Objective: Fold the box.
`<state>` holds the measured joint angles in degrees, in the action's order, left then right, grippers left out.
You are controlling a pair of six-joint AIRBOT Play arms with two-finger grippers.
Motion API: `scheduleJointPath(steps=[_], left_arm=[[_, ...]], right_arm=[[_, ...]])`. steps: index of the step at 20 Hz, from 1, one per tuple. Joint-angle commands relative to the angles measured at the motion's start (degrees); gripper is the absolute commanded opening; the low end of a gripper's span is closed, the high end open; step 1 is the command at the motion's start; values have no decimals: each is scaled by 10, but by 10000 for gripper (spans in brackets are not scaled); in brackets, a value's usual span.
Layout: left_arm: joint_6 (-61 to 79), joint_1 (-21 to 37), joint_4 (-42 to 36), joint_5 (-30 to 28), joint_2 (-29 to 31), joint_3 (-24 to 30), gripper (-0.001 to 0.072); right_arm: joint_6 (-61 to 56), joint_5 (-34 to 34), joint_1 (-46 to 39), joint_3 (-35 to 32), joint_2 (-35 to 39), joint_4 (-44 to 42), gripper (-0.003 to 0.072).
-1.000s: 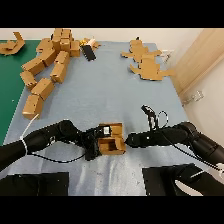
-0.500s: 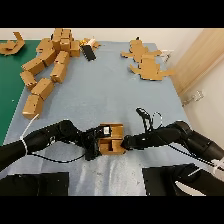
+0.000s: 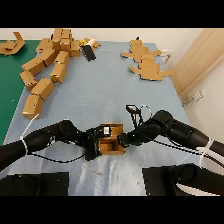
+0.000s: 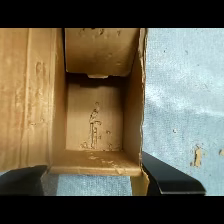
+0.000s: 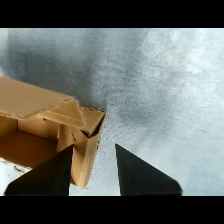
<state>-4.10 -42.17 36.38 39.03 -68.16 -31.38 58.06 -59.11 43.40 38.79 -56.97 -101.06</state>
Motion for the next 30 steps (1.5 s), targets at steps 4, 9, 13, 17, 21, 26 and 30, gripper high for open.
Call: scheduleJointPath(steps=[4,9,13,17,21,26,30], left_arm=[[0,0,0,0,0,0,523],[0,0,0,0,0,0,523],[0,0,0,0,0,0,523],[0,0,0,0,0,0,523],[0,0,0,0,0,0,523],[0,0,0,0,0,0,523],[0,0,0,0,0,0,523]], right_arm=[[-113,-19,70,58,-70,55,404],[-170,-88,98,105,-147,82,405],[-182,-93,106,126,-181,88,323],[-181,-104,106,126,-184,89,45],[-177,-104,106,127,-184,89,4],[-171,-104,105,130,-165,89,422],[-186,-110,101,130,-116,112,422]])
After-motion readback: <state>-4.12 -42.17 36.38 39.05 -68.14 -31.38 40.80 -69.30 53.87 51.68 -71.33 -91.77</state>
